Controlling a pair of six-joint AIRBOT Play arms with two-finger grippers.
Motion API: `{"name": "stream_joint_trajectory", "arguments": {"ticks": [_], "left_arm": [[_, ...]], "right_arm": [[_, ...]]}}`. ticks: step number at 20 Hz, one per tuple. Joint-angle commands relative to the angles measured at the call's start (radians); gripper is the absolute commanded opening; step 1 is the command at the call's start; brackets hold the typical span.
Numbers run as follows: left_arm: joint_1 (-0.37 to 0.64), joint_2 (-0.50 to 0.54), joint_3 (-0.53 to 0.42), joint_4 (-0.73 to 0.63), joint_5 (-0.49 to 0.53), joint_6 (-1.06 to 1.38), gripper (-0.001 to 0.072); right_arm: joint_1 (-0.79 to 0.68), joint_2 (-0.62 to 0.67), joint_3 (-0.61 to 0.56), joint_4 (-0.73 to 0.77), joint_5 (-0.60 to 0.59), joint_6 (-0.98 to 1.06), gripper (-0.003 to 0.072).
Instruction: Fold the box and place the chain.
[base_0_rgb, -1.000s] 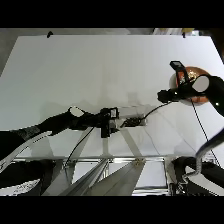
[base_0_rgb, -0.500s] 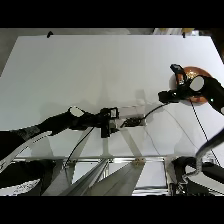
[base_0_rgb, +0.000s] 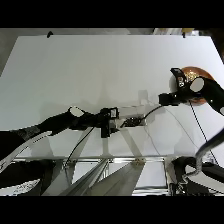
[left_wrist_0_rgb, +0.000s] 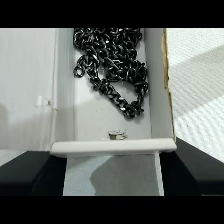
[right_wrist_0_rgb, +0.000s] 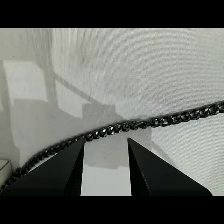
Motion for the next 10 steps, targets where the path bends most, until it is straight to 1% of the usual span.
{"name": "stream_joint_trajectory", "arguments": {"ticks": [1,2,3,4,8,9,10], "left_arm": [[0.000,0.000,0.000,0.000,0.000,0.000,0.0370],[0.000,0.000,0.000,0.000,0.000,0.000,0.0370],[0.000,0.000,0.000,0.000,0.000,0.000,0.0370],[0.000,0.000,0.000,0.000,0.000,0.000,0.0370],[0.000,0.000,0.000,0.000,0.000,0.000,0.0370],[0.000,0.000,0.000,0.000,0.000,0.000,0.0370],[0.000,0.000,0.000,0.000,0.000,0.000,0.0370]], "right_arm": [[0.017,-0.001,-0.011,-0.003,0.006,0.000,0.0303],[0.031,-0.001,-0.014,-0.007,0.008,0.000,0.0326],[0.045,-0.001,-0.018,-0.008,0.006,0.000,0.0411],[0.056,-0.003,-0.021,-0.012,0.005,0.000,0.0441],[0.063,-0.005,-0.031,-0.019,-0.026,0.001,0.0439],[0.063,-0.006,-0.032,-0.019,-0.043,0.014,0.0429],[0.063,-0.012,-0.032,-0.020,-0.055,0.040,0.0395]]}}
